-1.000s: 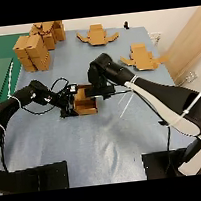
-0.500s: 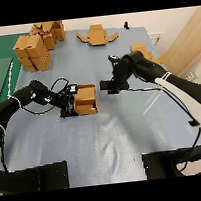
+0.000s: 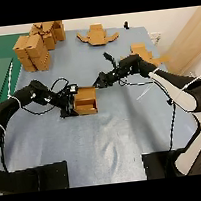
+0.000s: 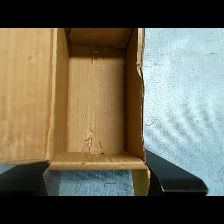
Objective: Fold the box.
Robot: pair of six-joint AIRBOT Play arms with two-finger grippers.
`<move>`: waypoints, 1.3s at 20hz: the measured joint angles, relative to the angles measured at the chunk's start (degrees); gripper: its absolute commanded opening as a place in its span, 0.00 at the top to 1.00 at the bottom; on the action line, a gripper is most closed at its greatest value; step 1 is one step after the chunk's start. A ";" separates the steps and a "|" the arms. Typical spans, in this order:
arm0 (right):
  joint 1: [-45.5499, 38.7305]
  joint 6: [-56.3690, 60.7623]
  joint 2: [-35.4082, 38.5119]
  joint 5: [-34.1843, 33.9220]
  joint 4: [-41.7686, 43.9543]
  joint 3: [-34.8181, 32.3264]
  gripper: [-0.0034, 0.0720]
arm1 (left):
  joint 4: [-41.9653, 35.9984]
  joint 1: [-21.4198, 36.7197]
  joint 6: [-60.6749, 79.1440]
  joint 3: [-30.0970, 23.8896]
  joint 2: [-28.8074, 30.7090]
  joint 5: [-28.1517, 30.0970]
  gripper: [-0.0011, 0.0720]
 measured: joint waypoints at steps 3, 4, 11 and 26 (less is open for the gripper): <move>2.21 -7.06 0.76 -6.56 -3.52 1.07 0.95 | 0.00 0.00 0.00 0.00 0.00 0.02 0.96; 2.86 -8.79 1.22 -7.39 -5.90 1.25 0.95 | 0.00 0.00 0.00 0.00 0.00 0.02 0.96; 7.96 -19.85 5.84 -5.05 -16.31 1.70 0.64 | 0.00 0.00 -0.04 0.00 0.00 -0.11 0.96; 14.80 -26.51 7.54 2.60 -26.93 1.75 0.77 | -0.09 0.00 -1.90 0.00 0.00 -0.37 0.96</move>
